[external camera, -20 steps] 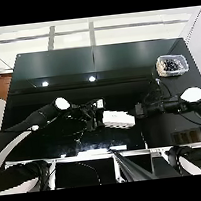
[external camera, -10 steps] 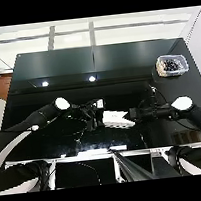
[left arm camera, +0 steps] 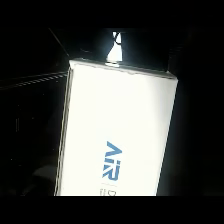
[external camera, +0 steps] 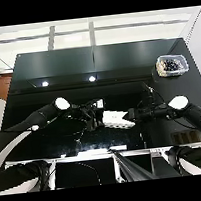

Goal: Fold the box and place the chain.

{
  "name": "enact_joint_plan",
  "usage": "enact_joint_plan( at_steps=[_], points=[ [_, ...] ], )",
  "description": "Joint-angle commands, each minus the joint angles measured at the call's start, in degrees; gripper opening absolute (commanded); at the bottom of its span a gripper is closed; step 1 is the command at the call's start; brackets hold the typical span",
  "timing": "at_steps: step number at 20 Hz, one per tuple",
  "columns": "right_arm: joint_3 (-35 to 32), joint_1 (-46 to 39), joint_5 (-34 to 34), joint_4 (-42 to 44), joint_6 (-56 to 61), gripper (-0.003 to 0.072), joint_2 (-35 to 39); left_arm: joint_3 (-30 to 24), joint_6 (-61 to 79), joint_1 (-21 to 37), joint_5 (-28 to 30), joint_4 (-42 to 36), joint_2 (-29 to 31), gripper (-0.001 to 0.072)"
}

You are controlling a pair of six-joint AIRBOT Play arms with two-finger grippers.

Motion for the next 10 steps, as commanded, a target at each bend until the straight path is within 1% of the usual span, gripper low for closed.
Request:
enact_joint_plan(
  at_steps=[1, 2, 3, 5, 7, 10],
  points=[
    [4.6, -1.3, 6.5, 0.3, -2.3, 0.0031, 1.7, 0.0, 0.0, 0.0, 0.0, 0.0, 0.0, 0.0398],
    [6.9, -2.5, 8.7, 0.1, -2.6, 0.0032, 2.6, 0.0, 0.0, 0.1, 0.0, 0.0, 0.1, 0.0405],
    [9.4, -4.1, 10.7, -0.3, -2.6, 0.0031, 3.5, 0.0, 0.0, 0.4, -0.2, 1.3, 0.7, 0.0438],
    [13.4, -7.9, 14.0, -1.7, -2.6, 0.0031, 4.7, 0.0, -4.9, 1.4, -0.5, 4.1, 2.6, 0.0719],
    [15.5, -11.8, 14.8, -2.8, -2.7, 0.0031, 5.5, 0.0, -10.0, 3.1, -1.1, 7.1, 5.4, 0.0718],
    [15.7, -16.5, 14.9, -3.8, -3.1, 0.0031, 5.7, 0.0, -14.2, 6.2, -5.0, 12.9, 10.7, 0.0718]
  ],
)
